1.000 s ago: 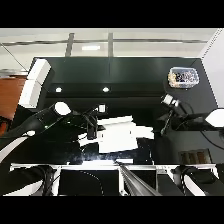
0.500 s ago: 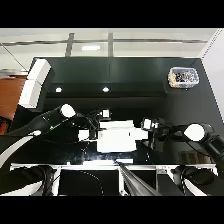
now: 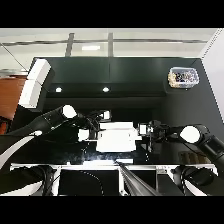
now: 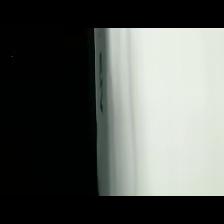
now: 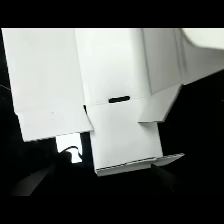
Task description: Fold the box and place the chain.
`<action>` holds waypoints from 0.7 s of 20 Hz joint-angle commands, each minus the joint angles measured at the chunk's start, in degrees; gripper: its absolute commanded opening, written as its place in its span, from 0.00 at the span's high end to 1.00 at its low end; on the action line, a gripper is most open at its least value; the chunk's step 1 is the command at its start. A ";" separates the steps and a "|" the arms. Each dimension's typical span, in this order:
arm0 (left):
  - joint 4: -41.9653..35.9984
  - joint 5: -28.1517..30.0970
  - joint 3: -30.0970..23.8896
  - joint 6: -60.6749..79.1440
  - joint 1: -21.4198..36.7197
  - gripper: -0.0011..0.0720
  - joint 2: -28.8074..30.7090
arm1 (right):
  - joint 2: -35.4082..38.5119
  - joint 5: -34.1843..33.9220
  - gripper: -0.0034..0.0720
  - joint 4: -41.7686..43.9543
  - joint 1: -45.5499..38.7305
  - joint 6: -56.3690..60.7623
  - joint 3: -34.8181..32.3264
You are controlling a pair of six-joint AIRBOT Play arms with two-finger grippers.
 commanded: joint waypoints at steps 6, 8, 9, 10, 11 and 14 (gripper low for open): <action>0.20 -0.20 -0.04 0.02 -0.04 0.94 -0.09 | -0.09 2.03 0.02 -1.95 0.17 -0.17 7.08; 0.20 -0.20 -0.04 0.02 -0.04 0.94 -0.09 | -0.17 4.17 0.02 -1.55 0.17 -0.15 6.34; 0.20 -0.20 -0.04 0.02 -0.04 0.94 -0.09 | -0.37 4.42 0.02 -1.18 0.17 -0.15 5.14; 0.20 -0.20 -0.04 0.02 -0.04 0.94 -0.09 | -0.85 4.48 0.02 0.07 0.20 -0.17 3.48; 0.20 -0.20 -0.04 0.02 -0.04 0.94 -0.09 | -1.29 4.44 0.02 1.79 0.20 -0.37 1.84; 0.20 -0.20 -0.04 0.02 -0.04 0.94 -0.09 | -1.81 4.17 0.02 4.52 1.05 -2.91 -2.12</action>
